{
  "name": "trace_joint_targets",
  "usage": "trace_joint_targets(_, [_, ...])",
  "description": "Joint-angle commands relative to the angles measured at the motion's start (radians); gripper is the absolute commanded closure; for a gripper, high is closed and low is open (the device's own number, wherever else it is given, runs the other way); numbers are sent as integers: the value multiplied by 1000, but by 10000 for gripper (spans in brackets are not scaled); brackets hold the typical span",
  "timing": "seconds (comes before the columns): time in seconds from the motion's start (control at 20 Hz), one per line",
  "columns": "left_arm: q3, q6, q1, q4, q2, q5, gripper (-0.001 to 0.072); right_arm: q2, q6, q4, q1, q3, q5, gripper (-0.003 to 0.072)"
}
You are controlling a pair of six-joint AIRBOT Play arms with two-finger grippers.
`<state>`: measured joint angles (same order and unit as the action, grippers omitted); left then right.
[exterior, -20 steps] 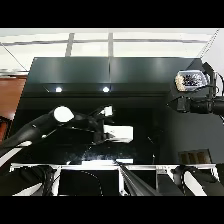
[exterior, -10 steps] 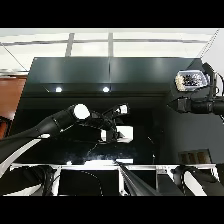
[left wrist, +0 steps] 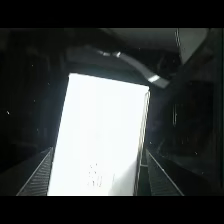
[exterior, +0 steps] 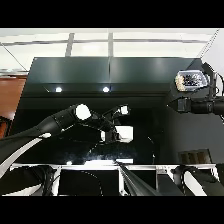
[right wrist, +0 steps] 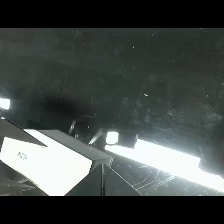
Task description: Fold the box and place the chain.
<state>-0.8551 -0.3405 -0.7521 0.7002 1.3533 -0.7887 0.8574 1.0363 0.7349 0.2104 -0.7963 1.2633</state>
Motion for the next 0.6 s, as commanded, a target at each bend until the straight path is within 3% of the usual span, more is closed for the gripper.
trace_joint_targets(0.0, [-1, -12, 0, 14, 0, -2, 0, -1, -6, 0, 0, -1, 0, 677])
trace_joint_targets(0.55, [-1, -11, -5, 21, 0, -6, 0, -1, -8, 0, 0, -1, 0, 677])
